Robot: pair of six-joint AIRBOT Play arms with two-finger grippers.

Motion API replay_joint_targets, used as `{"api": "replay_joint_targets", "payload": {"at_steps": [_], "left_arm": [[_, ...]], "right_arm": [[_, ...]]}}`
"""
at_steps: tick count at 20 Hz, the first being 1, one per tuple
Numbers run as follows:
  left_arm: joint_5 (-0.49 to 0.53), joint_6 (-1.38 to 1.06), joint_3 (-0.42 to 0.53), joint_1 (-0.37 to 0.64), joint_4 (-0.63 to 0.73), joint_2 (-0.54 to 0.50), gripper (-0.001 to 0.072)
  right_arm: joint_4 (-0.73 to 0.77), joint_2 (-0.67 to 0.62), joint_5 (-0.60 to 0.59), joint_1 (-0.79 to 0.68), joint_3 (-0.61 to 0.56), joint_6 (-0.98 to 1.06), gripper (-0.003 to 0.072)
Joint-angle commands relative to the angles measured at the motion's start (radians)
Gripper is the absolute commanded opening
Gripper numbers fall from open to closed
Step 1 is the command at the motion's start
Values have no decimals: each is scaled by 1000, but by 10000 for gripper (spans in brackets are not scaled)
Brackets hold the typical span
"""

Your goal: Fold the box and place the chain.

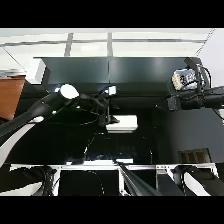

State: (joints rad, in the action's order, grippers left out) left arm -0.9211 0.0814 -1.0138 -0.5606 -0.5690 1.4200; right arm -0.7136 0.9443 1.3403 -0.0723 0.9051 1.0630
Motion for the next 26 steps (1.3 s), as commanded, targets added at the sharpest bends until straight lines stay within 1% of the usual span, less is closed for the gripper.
{"api": "replay_joint_targets", "payload": {"at_steps": [1,3,6,15,19,22,26], "left_arm": [[1,119,-101,-49,-48,102,712],[2,153,-103,-52,-70,123,713],[-8,188,-103,-56,-74,144,712],[-33,192,-103,-86,-88,151,712],[-34,192,-105,-99,-119,151,712],[-53,192,-107,-110,-132,151,712],[-48,191,-107,-140,-215,151,712]], "right_arm": [[-16,0,21,-1,0,-9,13],[-50,-1,45,-1,0,-9,13],[-95,0,40,-1,0,-9,13],[-100,-1,36,-1,0,-9,13],[-100,0,36,-1,0,-8,13],[-100,0,36,-1,0,-9,13],[-100,0,36,-1,0,-9,13]]}}
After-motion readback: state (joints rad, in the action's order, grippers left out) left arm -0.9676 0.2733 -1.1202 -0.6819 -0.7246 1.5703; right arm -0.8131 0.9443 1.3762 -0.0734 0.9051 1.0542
